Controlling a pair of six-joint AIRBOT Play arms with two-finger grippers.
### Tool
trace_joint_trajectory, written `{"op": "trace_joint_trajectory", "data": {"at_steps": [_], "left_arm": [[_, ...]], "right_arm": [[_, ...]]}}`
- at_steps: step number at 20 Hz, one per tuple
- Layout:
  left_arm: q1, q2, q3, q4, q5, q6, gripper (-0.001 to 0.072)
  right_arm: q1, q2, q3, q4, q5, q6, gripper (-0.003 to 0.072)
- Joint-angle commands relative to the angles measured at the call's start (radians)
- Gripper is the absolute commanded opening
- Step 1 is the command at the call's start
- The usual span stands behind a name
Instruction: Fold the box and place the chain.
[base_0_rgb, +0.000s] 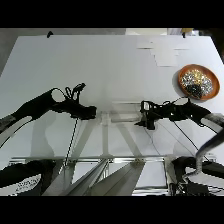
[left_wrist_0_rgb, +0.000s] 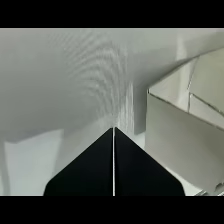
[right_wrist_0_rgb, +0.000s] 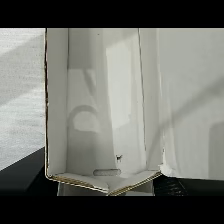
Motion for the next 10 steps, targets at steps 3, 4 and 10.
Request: {"op": "trace_joint_trajectory", "data": {"at_steps": [3,4,10], "left_arm": [[-0.012,-0.037,-0.001,-0.072,0.041,-0.004,0.0009],[-0.023,-0.037,0.000,-0.073,0.039,0.000,0.0009],[-0.061,-0.037,0.006,-0.133,0.035,0.045,0.0008]], "right_arm": [[0.000,0.001,0.000,0.000,0.000,0.000,0.0461],[0.000,0.001,0.000,0.000,0.000,0.000,0.0461],[0.000,0.001,0.000,0.000,0.000,0.000,0.0461]]}}
